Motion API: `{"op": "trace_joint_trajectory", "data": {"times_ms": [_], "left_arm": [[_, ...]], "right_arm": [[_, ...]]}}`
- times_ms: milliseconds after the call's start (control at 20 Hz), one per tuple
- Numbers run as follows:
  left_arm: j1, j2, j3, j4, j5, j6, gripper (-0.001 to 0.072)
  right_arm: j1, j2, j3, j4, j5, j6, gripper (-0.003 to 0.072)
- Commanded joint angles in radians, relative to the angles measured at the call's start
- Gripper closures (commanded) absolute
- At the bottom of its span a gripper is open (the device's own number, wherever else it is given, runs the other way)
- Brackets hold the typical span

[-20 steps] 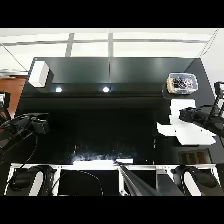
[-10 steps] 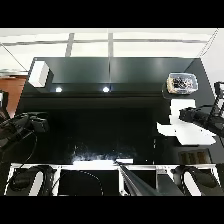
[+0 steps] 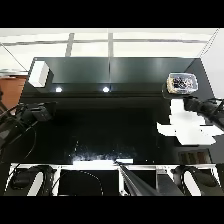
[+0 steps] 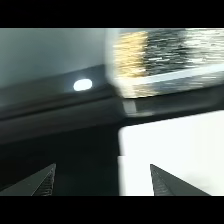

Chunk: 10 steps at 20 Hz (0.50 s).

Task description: Fold the box and place the chain.

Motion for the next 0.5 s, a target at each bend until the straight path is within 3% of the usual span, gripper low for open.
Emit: {"op": "trace_joint_trajectory", "data": {"times_ms": [0,100,200,350,450], "left_arm": [[-0.079,-0.102,0.026,-0.009,0.042,0.04,0.0014],[-0.139,-0.17,0.082,-0.009,0.082,0.039,0.0014],[-0.209,-0.25,0.153,0.031,0.073,0.032,0.0014],[-0.304,-0.385,0.247,0.209,0.068,-0.072,0.0014],[-0.326,-0.454,0.301,0.325,0.048,-0.21,0.0014]], "right_arm": [[-0.185,-0.128,0.063,-0.299,0.011,0.157,0.0002],[-0.394,-0.275,0.156,-0.357,0.005,0.156,0.0002],[-0.602,-0.432,0.278,-0.301,0.045,0.157,0.0002],[-0.862,-0.652,0.46,-0.179,0.263,0.124,0.0003],[-0.991,-0.771,0.558,-0.01,0.414,-0.098,0.0003]]}}
